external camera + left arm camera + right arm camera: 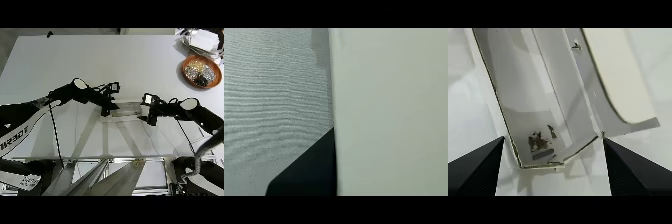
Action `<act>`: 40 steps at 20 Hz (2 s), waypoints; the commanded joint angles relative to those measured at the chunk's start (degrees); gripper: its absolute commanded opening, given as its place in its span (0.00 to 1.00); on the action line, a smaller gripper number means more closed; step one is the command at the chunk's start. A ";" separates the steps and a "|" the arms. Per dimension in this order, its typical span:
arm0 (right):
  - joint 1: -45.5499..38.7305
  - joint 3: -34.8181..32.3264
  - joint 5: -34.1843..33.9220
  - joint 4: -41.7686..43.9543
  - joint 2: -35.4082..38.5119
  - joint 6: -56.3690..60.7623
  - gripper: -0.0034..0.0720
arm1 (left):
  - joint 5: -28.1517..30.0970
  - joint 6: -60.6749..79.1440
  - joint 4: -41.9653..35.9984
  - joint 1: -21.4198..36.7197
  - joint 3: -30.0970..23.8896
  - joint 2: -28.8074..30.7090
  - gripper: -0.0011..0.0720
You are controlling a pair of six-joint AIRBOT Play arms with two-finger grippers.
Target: Fold the box and place the chain.
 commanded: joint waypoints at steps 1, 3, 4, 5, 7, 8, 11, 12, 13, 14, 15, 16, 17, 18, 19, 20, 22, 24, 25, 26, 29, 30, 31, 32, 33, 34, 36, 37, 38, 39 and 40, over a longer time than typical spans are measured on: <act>-0.37 0.50 0.42 2.23 -3.23 -2.64 0.96 | 0.02 0.02 0.00 -0.02 -0.02 -0.02 0.03; -0.35 1.64 1.62 2.32 -4.83 -2.71 0.96 | 0.00 0.02 0.00 -0.02 -0.02 -0.02 0.03; -0.35 2.21 2.36 2.38 -5.53 -2.69 0.96 | 0.02 0.02 0.00 -0.02 -0.02 -0.02 0.03; -0.35 2.78 3.41 2.36 -6.25 -2.71 0.96 | 0.02 0.02 0.00 -0.02 -0.02 -0.02 0.03; -0.09 3.43 4.87 2.10 -7.28 -2.78 0.96 | 0.00 0.02 0.00 -0.02 -0.02 -0.02 0.03; 0.31 3.43 5.27 2.03 -7.37 -3.43 0.96 | 0.02 0.02 0.00 -0.02 -0.02 -0.02 0.03; 0.72 3.43 7.10 1.90 -7.37 -3.96 0.96 | 0.02 0.02 0.00 -0.02 -0.02 -0.02 0.03; 0.72 3.43 8.15 1.70 -7.37 -3.91 0.96 | 0.02 0.02 0.02 -0.02 -0.02 -0.02 0.03; 0.85 3.43 8.74 1.18 -7.37 -3.89 0.96 | 0.02 0.02 0.00 -0.02 -0.02 -0.02 0.03; 0.96 3.41 9.01 0.09 -7.39 -3.69 0.95 | 0.02 0.02 0.00 -0.02 -0.02 -0.02 0.03; 0.96 3.41 9.07 -0.57 -7.43 -3.48 0.94 | 0.00 0.02 0.02 -0.02 -0.02 -0.02 0.03; 0.94 3.41 9.01 -1.16 -7.56 -3.50 0.94 | 0.00 0.02 0.00 -0.02 -0.02 -0.02 0.03; 0.96 3.41 8.90 -1.16 -7.82 -3.50 0.94 | 0.00 0.02 0.02 -0.02 -0.02 -0.02 0.03; 0.96 3.41 8.92 -1.14 -8.24 -3.52 0.94 | 0.02 0.02 0.02 -0.02 -0.02 -0.02 0.03; 1.22 3.41 8.83 -1.14 -8.61 -3.52 0.93 | 0.00 0.02 0.00 -0.02 -0.02 -0.02 0.03; 1.57 3.41 8.76 -1.07 -9.07 -3.74 0.93 | 0.02 0.02 0.00 -0.02 -0.02 -0.02 0.03; 2.38 3.43 7.17 -0.02 -9.92 -4.33 0.92 | 0.02 0.02 0.02 -0.02 -0.02 -0.02 0.03; 2.38 3.43 6.36 0.98 -10.82 -5.27 0.91 | 0.00 0.02 0.00 -0.02 -0.02 -0.02 0.03; 2.38 3.43 6.21 0.96 -11.02 -5.27 0.91 | 0.00 0.02 0.02 -0.02 -0.02 -0.02 0.03; 2.38 3.43 6.03 0.98 -11.08 -5.27 0.89 | 0.02 0.02 0.00 -0.02 -0.02 -0.02 0.03; 2.38 3.43 5.57 1.05 -11.26 -5.27 0.88 | 0.02 0.02 0.02 -0.02 -0.02 -0.02 0.03; 2.38 3.43 5.35 1.03 -11.41 -5.27 0.81 | 0.02 0.02 0.00 -0.02 -0.02 -0.02 0.03; 2.38 3.43 5.22 1.03 -11.56 -5.27 0.77 | 0.02 0.02 0.02 -0.02 -0.02 -0.02 0.03; 2.38 3.43 5.11 1.01 -11.67 -5.27 0.72 | 0.00 0.02 0.02 -0.02 -0.02 -0.02 0.03; 2.38 3.43 4.83 1.01 -11.65 -5.27 0.72 | 0.00 0.02 0.00 -0.02 -0.02 -0.02 0.03; 2.38 3.43 4.74 0.81 -11.67 -5.27 0.60 | 0.00 0.02 0.02 -0.02 -0.02 -0.02 0.03; 2.38 3.43 4.81 0.15 -11.65 -5.46 0.43 | 0.02 0.02 0.00 -0.02 -0.02 -0.02 0.03; 2.38 3.41 4.81 0.13 -11.65 -5.46 0.43 | 0.00 0.02 0.02 -0.02 -0.02 -0.02 0.03; 2.38 3.43 4.79 0.15 -11.65 -5.46 0.43 | 0.00 0.02 0.02 -0.02 -0.02 -0.02 0.03; 2.38 3.43 4.79 0.17 -11.65 -5.44 0.43 | 0.02 0.02 0.02 -0.02 -0.02 -0.02 0.03; 2.38 3.43 4.76 0.17 -11.65 -5.44 0.43 | 0.00 0.02 0.00 -0.02 -0.02 -0.02 0.03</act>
